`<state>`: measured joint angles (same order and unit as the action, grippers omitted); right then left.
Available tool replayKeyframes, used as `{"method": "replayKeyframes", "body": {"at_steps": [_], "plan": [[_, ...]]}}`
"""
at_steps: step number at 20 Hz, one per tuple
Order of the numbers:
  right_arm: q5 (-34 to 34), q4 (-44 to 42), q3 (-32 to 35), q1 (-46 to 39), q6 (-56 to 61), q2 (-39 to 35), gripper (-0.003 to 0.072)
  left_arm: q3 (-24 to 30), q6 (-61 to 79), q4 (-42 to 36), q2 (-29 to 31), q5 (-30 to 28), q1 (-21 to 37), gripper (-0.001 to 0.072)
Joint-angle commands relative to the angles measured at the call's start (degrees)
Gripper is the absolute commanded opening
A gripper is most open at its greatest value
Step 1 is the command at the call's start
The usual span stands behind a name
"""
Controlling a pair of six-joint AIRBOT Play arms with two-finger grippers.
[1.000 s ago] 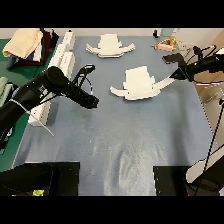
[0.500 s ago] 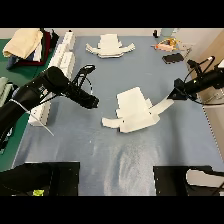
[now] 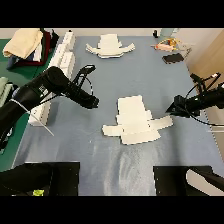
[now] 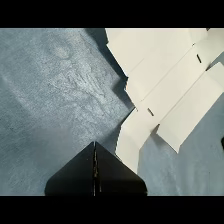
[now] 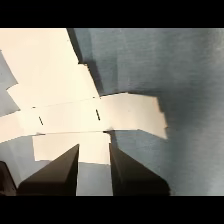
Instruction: Fold the box.
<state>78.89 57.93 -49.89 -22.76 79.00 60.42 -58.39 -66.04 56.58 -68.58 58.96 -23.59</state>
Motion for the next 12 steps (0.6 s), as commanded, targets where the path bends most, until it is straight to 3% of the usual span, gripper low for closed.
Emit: {"method": "replayKeyframes", "body": {"at_steps": [1,2,3,7,8,12], "plan": [[-2.2,4.7,0.9,0.0,0.1,-0.6,0.0444,0.0,0.0,0.0,0.0,-0.1,0.0,0.0013],[-2.5,7.5,0.4,0.0,0.8,-0.6,0.0571,0.0,0.0,0.0,0.0,-0.1,0.0,0.0013],[-2.7,10.1,-0.1,0.0,1.9,-0.6,0.0582,0.0,0.0,0.0,0.0,-0.1,0.0,0.0012],[-2.5,18.7,-0.7,-0.1,3.5,0.6,0.0550,0.0,0.0,0.0,0.0,-0.1,0.0,0.0012],[-2.0,17.6,-0.7,-0.1,1.9,2.2,0.0457,0.0,0.0,0.0,0.0,-0.2,0.0,0.0013],[-1.4,7.4,-0.7,-0.1,-5.8,10.0,0.0450,0.0,0.0,-0.4,0.0,-0.5,0.0,0.0012]]}}
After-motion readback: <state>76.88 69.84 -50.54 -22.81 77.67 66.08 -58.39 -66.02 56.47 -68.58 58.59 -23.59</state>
